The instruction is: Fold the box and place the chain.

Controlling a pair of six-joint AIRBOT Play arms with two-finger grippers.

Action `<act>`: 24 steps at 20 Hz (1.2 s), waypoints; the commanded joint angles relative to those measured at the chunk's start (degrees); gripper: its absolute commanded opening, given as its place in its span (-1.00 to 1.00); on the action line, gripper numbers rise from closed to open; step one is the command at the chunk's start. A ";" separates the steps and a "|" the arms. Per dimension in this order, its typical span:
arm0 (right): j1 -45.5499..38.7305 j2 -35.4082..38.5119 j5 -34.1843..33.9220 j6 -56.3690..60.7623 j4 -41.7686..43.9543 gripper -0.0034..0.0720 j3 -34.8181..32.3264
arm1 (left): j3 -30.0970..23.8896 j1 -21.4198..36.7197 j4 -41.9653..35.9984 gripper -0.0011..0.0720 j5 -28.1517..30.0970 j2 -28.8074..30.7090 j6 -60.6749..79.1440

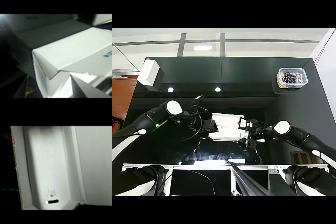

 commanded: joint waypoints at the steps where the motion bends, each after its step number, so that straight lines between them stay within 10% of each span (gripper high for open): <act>1: 0.04 -0.04 -0.11 0.07 0.02 0.38 -0.04 | 4.24 -5.68 16.11 0.61 0.72 0.04 -14.14; 24: 0.04 -0.04 -0.07 0.04 0.02 0.38 -0.04 | 14.14 -21.35 39.30 0.11 -7.39 -6.40 -42.51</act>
